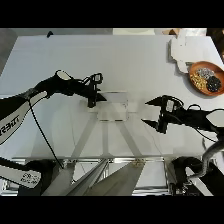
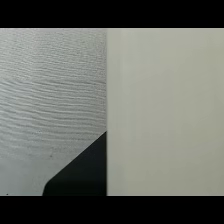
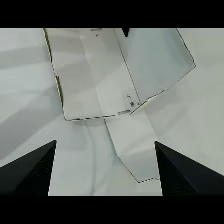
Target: Fold the box and place the chain.
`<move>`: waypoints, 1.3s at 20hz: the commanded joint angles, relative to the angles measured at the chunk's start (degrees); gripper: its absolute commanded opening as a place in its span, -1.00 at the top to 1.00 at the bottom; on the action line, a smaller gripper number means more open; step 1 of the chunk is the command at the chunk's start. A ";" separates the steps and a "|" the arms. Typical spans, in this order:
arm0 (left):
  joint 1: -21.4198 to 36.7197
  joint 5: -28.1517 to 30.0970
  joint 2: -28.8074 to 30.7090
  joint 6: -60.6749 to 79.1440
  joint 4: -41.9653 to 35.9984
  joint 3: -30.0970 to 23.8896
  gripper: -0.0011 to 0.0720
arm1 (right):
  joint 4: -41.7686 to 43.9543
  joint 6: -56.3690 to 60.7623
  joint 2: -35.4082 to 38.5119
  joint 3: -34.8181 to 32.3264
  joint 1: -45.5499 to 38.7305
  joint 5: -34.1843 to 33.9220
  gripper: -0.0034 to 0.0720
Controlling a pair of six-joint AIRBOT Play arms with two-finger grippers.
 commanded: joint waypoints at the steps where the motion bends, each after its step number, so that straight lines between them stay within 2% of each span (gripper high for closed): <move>1: -0.02 0.02 -0.04 0.02 0.02 -0.02 0.94 | 1.92 -7.98 -7.52 0.02 3.21 -10.82 -0.92; 3: 0.00 0.02 -0.04 0.02 0.02 -0.02 0.94 | 4.61 -11.72 -12.11 0.02 7.23 -17.46 -0.92; 9: -0.02 0.02 -0.04 0.02 0.00 -0.02 0.94 | 5.22 -21.46 -22.47 0.02 9.64 -15.28 -0.92; 11: 0.00 0.02 -0.04 0.02 0.02 -0.02 0.94 | 10.67 -26.10 -25.00 0.02 9.64 -15.78 -0.92; 13: -0.02 0.00 -0.04 0.02 0.02 -0.02 0.94 | 17.09 -30.01 -26.91 0.02 9.64 -15.56 -0.92; 19: 0.00 0.02 -0.04 0.02 0.02 -0.02 0.94 | 22.01 -34.03 -29.90 0.02 9.68 -15.65 -0.92; 22: 0.00 0.02 -0.04 0.00 0.02 -0.02 0.94 | 23.04 -34.18 -32.76 0.02 12.33 -17.31 -0.92; 26: 0.00 0.02 -0.04 0.02 0.00 -0.02 0.94 | 31.47 -34.16 -33.46 0.02 14.03 -19.76 -0.92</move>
